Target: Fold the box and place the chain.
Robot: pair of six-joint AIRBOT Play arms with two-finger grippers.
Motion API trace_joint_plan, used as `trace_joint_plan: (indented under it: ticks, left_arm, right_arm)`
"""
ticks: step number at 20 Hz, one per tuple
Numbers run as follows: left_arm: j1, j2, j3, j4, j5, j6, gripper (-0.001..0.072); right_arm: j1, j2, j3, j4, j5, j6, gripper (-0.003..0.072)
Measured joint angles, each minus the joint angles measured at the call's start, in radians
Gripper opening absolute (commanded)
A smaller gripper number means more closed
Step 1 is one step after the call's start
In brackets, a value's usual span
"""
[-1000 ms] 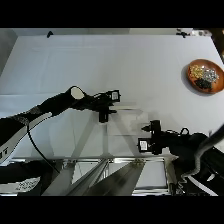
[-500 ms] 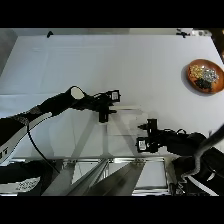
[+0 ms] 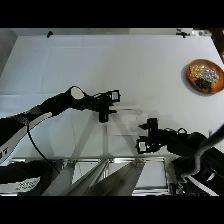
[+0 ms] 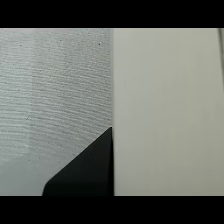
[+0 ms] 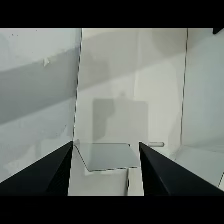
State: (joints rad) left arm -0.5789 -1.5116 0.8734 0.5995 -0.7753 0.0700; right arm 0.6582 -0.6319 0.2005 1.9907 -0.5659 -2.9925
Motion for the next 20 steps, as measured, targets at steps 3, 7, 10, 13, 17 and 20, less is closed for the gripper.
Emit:
trace_joint_plan:
  ticks: [3,7,10,13,17,20]
  left_arm:
    - [0.000,0.000,0.000,0.000,0.000,0.000,0.0014]
    - [0.000,0.000,0.000,0.000,0.000,0.000,0.0014]
    - [0.000,0.000,0.000,0.000,0.000,0.000,0.0014]
    - [0.000,0.000,0.000,0.000,0.000,0.000,0.0014]
    - [0.000,0.000,0.000,0.000,0.000,0.000,0.0014]
    - [0.000,0.000,0.000,0.000,0.000,0.000,0.0014]
  right_arm:
    - [0.000,0.024,0.004,-0.124,0.000,0.051,0.0468]
    - [0.000,0.132,0.007,-0.339,-0.011,0.296,0.0468]
    - [0.001,0.243,0.007,-0.485,-0.035,0.624,0.0467]
    - [0.016,0.329,0.007,-0.721,-0.048,1.124,0.0281]
    - [0.113,0.373,0.007,-1.096,0.067,1.933,0.0146]
    - [0.202,0.365,0.007,-1.174,0.247,2.188,0.0026]
